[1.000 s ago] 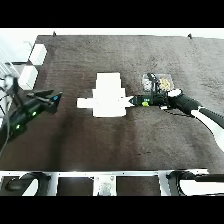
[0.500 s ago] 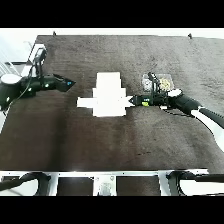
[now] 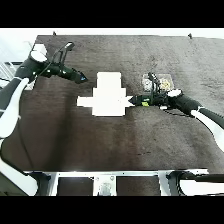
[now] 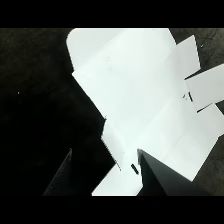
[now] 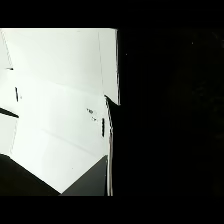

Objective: Fold the box and place the chain.

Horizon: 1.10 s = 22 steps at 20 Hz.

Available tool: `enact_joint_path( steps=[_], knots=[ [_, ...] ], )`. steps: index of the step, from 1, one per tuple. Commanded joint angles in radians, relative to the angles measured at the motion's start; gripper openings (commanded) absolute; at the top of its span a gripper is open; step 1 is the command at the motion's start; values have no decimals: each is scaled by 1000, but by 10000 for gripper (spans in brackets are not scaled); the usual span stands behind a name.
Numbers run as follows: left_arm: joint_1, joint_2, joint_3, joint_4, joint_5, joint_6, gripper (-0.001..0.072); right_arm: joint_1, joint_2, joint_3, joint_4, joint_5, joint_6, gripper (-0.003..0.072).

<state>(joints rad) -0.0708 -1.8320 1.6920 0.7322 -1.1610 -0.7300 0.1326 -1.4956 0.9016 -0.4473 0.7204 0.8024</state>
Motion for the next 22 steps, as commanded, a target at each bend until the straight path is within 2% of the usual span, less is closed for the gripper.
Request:
enact_joint_path(
  steps=[1,6,14,22],
  knots=[
    [-10,-139,176,22,-137,-84,495,10,0,-7,2,1,2,8],
    [-10,-217,246,17,-191,-104,494,8,0,-32,1,0,0,8],
    [-14,-279,256,-31,-256,-103,493,9,0,-31,2,-2,-21,8],
    [-76,-356,309,-84,-286,-89,493,9,0,-31,2,-2,-29,8]
  ],
)
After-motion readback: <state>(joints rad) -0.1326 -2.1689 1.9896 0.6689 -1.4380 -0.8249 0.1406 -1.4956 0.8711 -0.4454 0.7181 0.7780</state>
